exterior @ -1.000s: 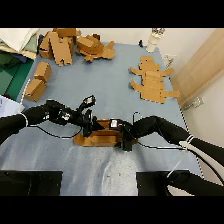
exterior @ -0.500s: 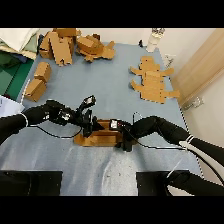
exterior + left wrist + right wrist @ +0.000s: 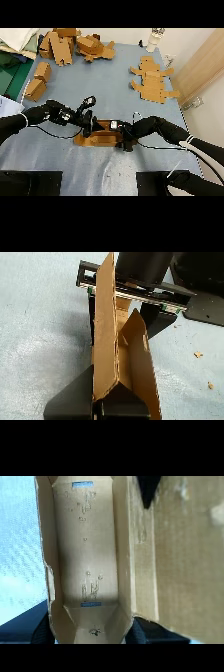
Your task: Fold the box.
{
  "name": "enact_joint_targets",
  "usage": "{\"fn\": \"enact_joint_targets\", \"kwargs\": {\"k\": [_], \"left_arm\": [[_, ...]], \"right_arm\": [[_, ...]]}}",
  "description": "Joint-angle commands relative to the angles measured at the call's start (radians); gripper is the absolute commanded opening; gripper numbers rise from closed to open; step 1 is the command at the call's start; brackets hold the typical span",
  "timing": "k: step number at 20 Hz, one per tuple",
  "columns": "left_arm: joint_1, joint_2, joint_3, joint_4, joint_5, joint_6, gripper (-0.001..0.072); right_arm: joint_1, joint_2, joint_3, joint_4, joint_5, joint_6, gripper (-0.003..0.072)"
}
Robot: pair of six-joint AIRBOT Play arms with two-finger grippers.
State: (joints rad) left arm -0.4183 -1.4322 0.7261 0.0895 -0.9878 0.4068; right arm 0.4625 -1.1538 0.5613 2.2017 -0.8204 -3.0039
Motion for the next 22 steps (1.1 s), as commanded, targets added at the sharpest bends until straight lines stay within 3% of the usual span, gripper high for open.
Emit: {"fn": "enact_joint_targets", "kwargs": {"k": [1, 15, 20, 21, 22], "left_arm": [[0.0, 0.001, 0.0, 0.0, 0.001, 0.0, 0.0015], [0.0, 0.0, 0.0, -0.038, 0.003, 0.0, 0.0014], [0.0, 0.001, 0.0, -0.038, 0.058, -0.034, 0.0021], [0.0, 0.001, 0.0, -0.039, 0.082, -0.04, 0.0277], [0.0, 0.001, 0.0, -0.053, 0.103, -0.07, 0.0412]], "right_arm": [[0.001, 0.0, -0.001, -0.006, 0.0, 0.0, 0.0463], [0.001, 0.0, -0.001, -0.006, 0.0, 0.0, 0.0463], [0.001, 0.0, -0.001, -0.006, 0.0, 0.0, 0.0463], [0.001, 0.0, -0.001, -0.006, 0.0, 0.0, 0.0463], [0.001, 0.0, -0.001, -0.006, 0.0, 0.0, 0.0463]]}}
